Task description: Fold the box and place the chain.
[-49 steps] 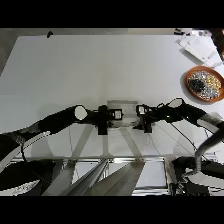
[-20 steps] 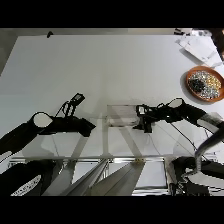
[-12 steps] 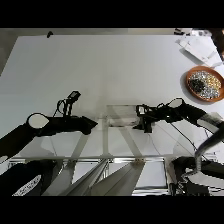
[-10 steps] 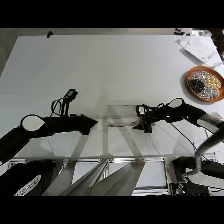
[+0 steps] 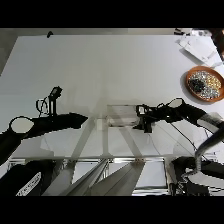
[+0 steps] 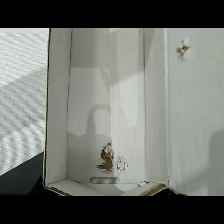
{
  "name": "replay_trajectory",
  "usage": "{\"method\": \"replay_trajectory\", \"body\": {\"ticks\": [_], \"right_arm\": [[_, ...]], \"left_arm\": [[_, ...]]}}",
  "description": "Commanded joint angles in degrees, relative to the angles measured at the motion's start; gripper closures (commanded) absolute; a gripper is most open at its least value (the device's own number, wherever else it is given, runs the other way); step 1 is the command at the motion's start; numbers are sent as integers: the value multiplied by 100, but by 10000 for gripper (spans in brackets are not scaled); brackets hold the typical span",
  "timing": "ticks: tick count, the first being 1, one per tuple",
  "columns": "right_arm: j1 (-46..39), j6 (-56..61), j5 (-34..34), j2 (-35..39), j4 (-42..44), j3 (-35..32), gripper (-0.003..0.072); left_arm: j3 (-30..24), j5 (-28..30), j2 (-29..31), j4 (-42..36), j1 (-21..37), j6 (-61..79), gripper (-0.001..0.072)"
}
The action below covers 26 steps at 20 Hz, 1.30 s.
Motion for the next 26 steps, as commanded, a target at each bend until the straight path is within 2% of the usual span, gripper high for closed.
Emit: {"method": "replay_trajectory", "body": {"ticks": [1, 4, 8, 13, 21, 26], "right_arm": [[0, 2, 2, -2, 2, 0, 346], [0, 2, 2, -2, 2, 0, 346], [0, 2, 2, -2, 2, 0, 346], [0, 2, 2, -2, 2, 0, 346], [0, 2, 2, -2, 0, 0, 346], [0, 2, 2, -2, 0, 0, 346]], "left_arm": [[-35, 59, -614, 44, 70, -210, 707], [-35, 457, -1248, -92, -203, -146, 706], [-31, 752, -1661, -603, -704, 70, 706], [-28, 1141, -1864, -986, -966, 107, 707], [-28, 1231, -1978, -1034, -973, 98, 706], [26, 1362, -1978, -1325, -1213, 369, 706]]}}
